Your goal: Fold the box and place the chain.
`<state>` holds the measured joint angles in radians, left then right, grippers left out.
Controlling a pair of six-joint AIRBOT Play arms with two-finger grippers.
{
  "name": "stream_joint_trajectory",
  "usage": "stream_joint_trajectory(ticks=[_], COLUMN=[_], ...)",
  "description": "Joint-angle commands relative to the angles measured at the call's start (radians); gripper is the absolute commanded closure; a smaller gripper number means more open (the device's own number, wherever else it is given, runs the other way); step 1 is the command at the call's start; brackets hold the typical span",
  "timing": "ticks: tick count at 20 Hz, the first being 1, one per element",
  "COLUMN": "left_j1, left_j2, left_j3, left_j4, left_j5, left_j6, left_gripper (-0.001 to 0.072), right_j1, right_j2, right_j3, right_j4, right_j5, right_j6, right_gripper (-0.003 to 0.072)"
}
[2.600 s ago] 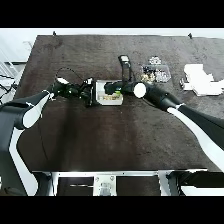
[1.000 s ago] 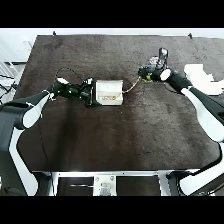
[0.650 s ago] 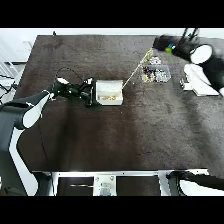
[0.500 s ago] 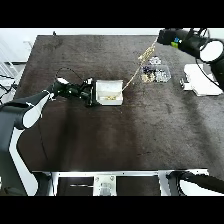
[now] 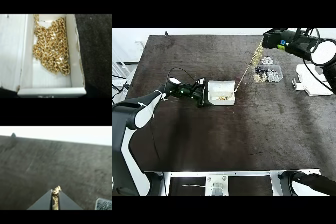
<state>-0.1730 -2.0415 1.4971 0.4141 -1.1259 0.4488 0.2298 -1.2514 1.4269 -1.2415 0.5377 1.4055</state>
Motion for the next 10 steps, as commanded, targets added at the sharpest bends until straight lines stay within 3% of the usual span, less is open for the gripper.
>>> stream_joint_trajectory(ticks=[1,10], left_j1=[-0.001,-0.001], left_j2=[0.0,0.0], left_j3=[0.0,0.0], left_j4=[0.0,0.0], left_j5=[-0.001,0.0], left_j6=[0.0,0.0], left_gripper=[0.0238,0.0239], right_j1=[0.039,0.19], right_j2=[0.002,0.002], right_j3=[-0.002,-0.002], right_j4=[-0.001,-0.001], right_j5=[0.074,0.085], right_j6=[0.0,0.0], right_gripper=[0.068,0.068])
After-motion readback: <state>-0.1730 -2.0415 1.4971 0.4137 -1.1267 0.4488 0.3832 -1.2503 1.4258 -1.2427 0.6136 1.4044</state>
